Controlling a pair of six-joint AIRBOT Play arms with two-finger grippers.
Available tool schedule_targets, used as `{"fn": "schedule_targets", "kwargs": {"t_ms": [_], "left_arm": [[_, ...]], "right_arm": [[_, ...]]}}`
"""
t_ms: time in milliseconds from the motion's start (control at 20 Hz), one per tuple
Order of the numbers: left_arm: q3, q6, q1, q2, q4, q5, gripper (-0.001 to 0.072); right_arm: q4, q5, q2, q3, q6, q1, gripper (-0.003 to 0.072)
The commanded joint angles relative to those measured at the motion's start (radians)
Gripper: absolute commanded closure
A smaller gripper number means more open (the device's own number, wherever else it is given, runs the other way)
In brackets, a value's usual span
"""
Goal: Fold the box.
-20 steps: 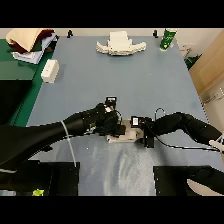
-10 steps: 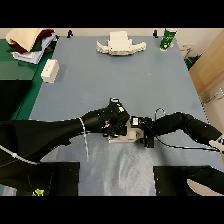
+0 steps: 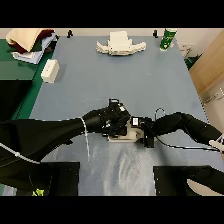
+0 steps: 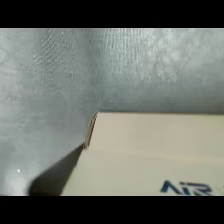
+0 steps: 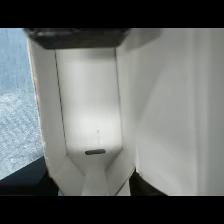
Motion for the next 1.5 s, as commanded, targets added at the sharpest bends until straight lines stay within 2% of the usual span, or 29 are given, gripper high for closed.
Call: {"fn": "schedule_targets", "kwargs": {"t_ms": [0, 150, 250, 400, 450, 500, 650, 800, 850, 950, 1050, 1150, 1200, 1250, 1300, 1450], "left_arm": [[0.009, -0.005, 0.000, 0.008, -0.010, 0.004, 0.0094], [0.028, 0.000, 0.000, 0.053, -0.012, -0.034, 0.0094], [0.037, 0.034, 0.000, 0.114, -0.013, -0.096, 0.0095], [0.037, 0.089, 0.000, 0.243, -0.009, -0.227, 0.0134], [0.037, 0.089, 0.000, 0.282, -0.006, -0.266, 0.0293], [0.037, 0.107, 0.000, 0.316, -0.005, -0.315, 0.0710], [0.037, 0.150, 0.001, 0.354, 0.099, -0.310, 0.0698], [0.024, 0.325, 0.001, 0.352, 0.174, -0.186, 0.0698], [0.015, 0.431, 0.002, 0.353, 0.154, -0.159, 0.0698], [-0.037, 0.694, 0.081, 0.390, 0.018, -0.110, 0.0699], [-0.167, 0.988, 0.183, 0.479, -0.090, 0.024, 0.0700], [-0.328, 1.440, 0.310, 0.583, -0.254, 0.174, 0.0696], [-0.391, 1.646, 0.371, 0.613, -0.342, 0.217, 0.0589], [-0.446, 1.838, 0.428, 0.630, -0.431, 0.263, 0.0119], [-0.499, 2.011, 0.482, 0.632, -0.534, 0.312, 0.0015], [-0.602, 2.374, 0.552, 0.597, -0.782, 0.423, 0.0014]], "right_arm": [[0.000, 0.001, 0.000, 0.000, 0.003, 0.000, 0.0179], [0.000, 0.001, 0.000, 0.000, 0.003, 0.000, 0.0179], [0.000, 0.001, 0.000, 0.000, 0.003, 0.000, 0.0179], [0.000, 0.001, 0.000, 0.000, 0.003, 0.000, 0.0179], [0.000, 0.001, 0.000, 0.000, 0.003, 0.000, 0.0179], [0.000, 0.001, 0.000, 0.000, 0.003, 0.000, 0.0179], [0.000, 0.001, 0.000, 0.000, 0.003, 0.000, 0.0179], [0.000, 0.001, 0.000, 0.000, 0.003, 0.000, 0.0179], [0.000, 0.001, 0.000, 0.000, 0.003, 0.000, 0.0179], [0.000, 0.001, 0.000, 0.000, 0.003, 0.000, 0.0179], [0.000, 0.001, 0.000, 0.000, 0.003, 0.000, 0.0179], [0.000, 0.001, 0.000, 0.000, 0.003, 0.000, 0.0179], [0.000, 0.001, 0.000, 0.000, 0.003, 0.000, 0.0179], [0.000, 0.001, 0.000, 0.000, 0.003, 0.000, 0.0179], [0.000, 0.001, 0.000, 0.000, 0.003, 0.000, 0.0179], [0.000, 0.001, 0.000, 0.000, 0.003, 0.000, 0.0180]]}}
